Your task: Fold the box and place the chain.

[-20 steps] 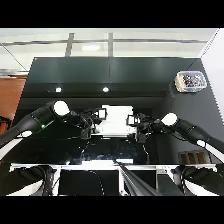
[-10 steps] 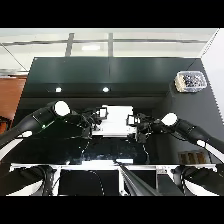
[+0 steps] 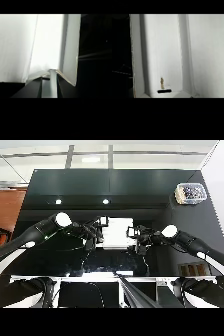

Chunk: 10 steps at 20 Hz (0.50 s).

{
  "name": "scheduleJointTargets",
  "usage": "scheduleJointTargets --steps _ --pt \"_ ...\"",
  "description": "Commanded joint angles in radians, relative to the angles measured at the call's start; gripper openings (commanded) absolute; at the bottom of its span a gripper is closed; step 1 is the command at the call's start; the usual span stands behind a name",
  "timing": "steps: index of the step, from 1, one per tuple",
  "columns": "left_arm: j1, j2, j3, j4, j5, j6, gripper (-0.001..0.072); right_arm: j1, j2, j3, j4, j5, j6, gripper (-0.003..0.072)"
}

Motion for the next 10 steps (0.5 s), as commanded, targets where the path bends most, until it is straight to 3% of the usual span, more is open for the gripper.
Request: scheduleJointTargets --steps 1,5,8,9,10 --pt "-0.001 -0.046 0.000 -0.132 -0.002 -0.006 0.0212 0.000 -0.001 0.000 0.000 -0.001 0.000 0.0132" --pt "0.002 -0.066 0.000 -0.139 -0.002 0.002 0.0064 0.000 -0.001 0.000 0.000 -0.001 0.000 0.0132" --pt "0.000 -0.066 0.000 -0.140 -0.011 0.002 0.0066 0.000 -0.001 0.000 0.000 -0.001 0.000 0.0132" --pt "0.000 -0.066 0.000 -0.139 -0.021 0.010 0.0101 0.000 -0.001 0.000 0.000 -0.001 0.000 0.0131" --pt "-0.001 -0.066 0.000 -0.140 -0.026 0.027 0.0250 0.000 -0.001 0.000 0.000 -0.001 0.000 0.0132"
